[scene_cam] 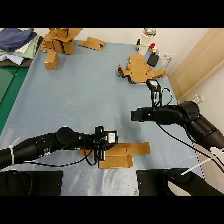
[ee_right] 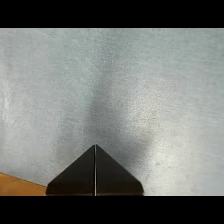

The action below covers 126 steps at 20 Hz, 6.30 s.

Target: Fold the box.

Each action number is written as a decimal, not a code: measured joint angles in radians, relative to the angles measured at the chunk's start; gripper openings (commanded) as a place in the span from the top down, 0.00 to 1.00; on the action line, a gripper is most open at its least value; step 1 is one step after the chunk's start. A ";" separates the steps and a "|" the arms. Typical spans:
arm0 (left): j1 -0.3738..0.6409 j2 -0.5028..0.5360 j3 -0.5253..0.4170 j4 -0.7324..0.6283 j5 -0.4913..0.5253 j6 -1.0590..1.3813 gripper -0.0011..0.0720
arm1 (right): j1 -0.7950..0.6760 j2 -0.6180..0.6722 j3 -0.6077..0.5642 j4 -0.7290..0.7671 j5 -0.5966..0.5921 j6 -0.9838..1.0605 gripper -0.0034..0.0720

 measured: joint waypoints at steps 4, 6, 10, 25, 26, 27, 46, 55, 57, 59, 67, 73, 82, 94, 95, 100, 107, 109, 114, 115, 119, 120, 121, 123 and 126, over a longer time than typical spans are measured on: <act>0.009 0.009 0.002 0.001 0.025 -0.005 0.97 | 0.000 0.000 0.000 0.000 -0.016 0.000 0.95; 0.020 0.018 0.002 0.002 0.027 -0.006 0.97 | 0.000 0.000 0.000 0.000 -0.021 0.000 0.95; 0.029 0.024 0.002 0.003 0.019 -0.006 0.97 | 0.000 0.000 0.000 0.000 -0.025 0.000 0.95; 0.099 0.020 0.002 0.050 -0.116 -0.024 0.97 | 0.000 0.000 0.000 0.000 -0.026 0.000 0.95; 0.101 0.015 0.003 0.053 -0.124 -0.027 0.97 | 0.000 0.000 0.000 0.000 -0.026 0.000 0.95; 0.102 0.010 0.003 0.053 -0.128 -0.031 0.97 | 0.000 0.000 0.000 0.000 -0.026 0.000 0.95; 0.106 -0.016 0.003 0.066 -0.152 -0.040 0.97 | 0.000 0.001 0.000 0.000 -0.037 0.000 0.95; 0.106 0.000 0.003 0.069 -0.157 -0.040 0.97 | 0.000 0.001 0.000 0.000 -0.045 0.000 0.95; 0.106 0.000 0.003 0.069 -0.157 -0.040 0.97 | 0.000 0.001 0.000 0.000 -0.046 0.000 0.95; 0.106 0.000 0.003 0.068 -0.154 -0.040 0.97 | 0.000 0.002 0.000 0.000 -0.060 0.000 0.95; 0.106 0.000 0.003 0.066 -0.153 -0.040 0.97 | 0.143 0.235 -0.001 0.027 -0.479 0.166 0.95; 0.106 0.000 0.003 0.066 -0.153 -0.040 0.97 | 0.520 0.477 -0.129 0.180 -0.493 0.402 0.95; 0.106 0.000 0.003 0.066 -0.154 -0.040 0.97 | 1.188 0.212 -0.265 -0.200 -0.230 0.437 0.64; 0.104 0.000 0.003 0.067 -0.159 -0.040 0.97 | 1.367 -0.064 -0.270 -0.626 -0.219 0.516 0.28; 0.104 0.000 0.003 0.067 -0.159 -0.040 0.97 | 1.369 -0.070 -0.267 -0.643 -0.232 0.535 0.28; 0.104 0.000 0.003 0.067 -0.160 -0.040 0.97 | 1.370 -0.082 -0.255 -0.697 -0.285 0.621 0.28; 0.104 0.000 0.003 0.067 -0.160 -0.040 0.97 | 1.370 -0.085 -0.209 -0.749 -0.359 0.716 0.27; 0.104 0.000 0.003 0.067 -0.160 -0.040 0.97 | 1.370 -0.085 -0.201 -0.754 -0.372 0.726 0.20; 0.104 0.000 0.003 0.066 -0.160 -0.040 0.97 | 1.370 -0.053 -0.201 -0.779 -0.387 0.734 0.01; 0.104 0.000 0.003 0.066 -0.160 -0.040 0.97 | 1.370 -0.037 -0.211 -0.787 -0.392 0.734 0.01; 0.104 0.000 0.003 0.066 -0.160 -0.040 0.97 | 1.369 0.074 -0.277 -0.811 -0.393 0.719 0.01; 0.104 0.000 0.003 0.066 -0.160 -0.040 0.97 | 1.369 0.113 -0.299 -0.817 -0.389 0.702 0.01; 0.104 0.000 0.003 0.066 -0.160 -0.040 0.97 | 1.369 0.151 -0.320 -0.820 -0.385 0.683 0.01; 0.104 0.000 0.003 0.066 -0.160 -0.040 0.97 | 1.366 0.239 -0.362 -0.828 -0.371 0.640 0.01; 0.104 0.000 0.003 0.066 -0.160 -0.040 0.97 | 1.322 0.332 -0.398 -0.825 -0.334 0.588 0.01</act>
